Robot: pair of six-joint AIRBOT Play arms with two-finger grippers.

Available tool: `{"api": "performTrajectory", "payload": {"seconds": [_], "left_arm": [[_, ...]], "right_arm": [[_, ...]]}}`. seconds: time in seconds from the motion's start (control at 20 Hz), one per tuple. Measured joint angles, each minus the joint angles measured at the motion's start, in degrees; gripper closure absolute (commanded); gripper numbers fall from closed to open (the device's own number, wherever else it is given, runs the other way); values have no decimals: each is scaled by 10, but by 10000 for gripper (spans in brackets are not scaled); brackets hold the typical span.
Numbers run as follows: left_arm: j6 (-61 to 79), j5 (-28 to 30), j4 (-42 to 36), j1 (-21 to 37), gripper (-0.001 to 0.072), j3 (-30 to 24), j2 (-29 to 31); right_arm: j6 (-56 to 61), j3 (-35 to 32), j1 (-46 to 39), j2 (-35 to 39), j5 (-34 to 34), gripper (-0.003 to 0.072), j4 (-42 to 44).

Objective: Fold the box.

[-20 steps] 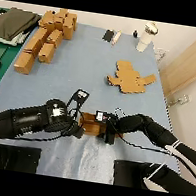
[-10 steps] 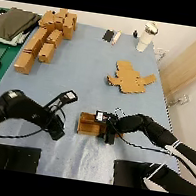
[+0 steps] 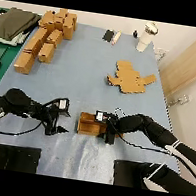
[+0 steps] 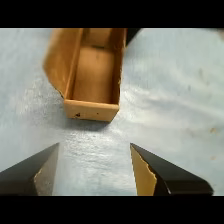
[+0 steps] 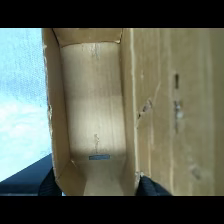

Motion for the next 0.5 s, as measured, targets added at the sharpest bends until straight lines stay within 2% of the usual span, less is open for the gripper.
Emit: {"api": "performTrajectory", "payload": {"seconds": [0.2, 0.5], "left_arm": [[107, 62, -43, -36, 18, -9, -63], [146, 117, -97, -78, 18, 8, -116]], "right_arm": [[0, 0, 0, 0, 0, 185, 0], [0, 0, 0, 0, 0, 185, 0]]}}
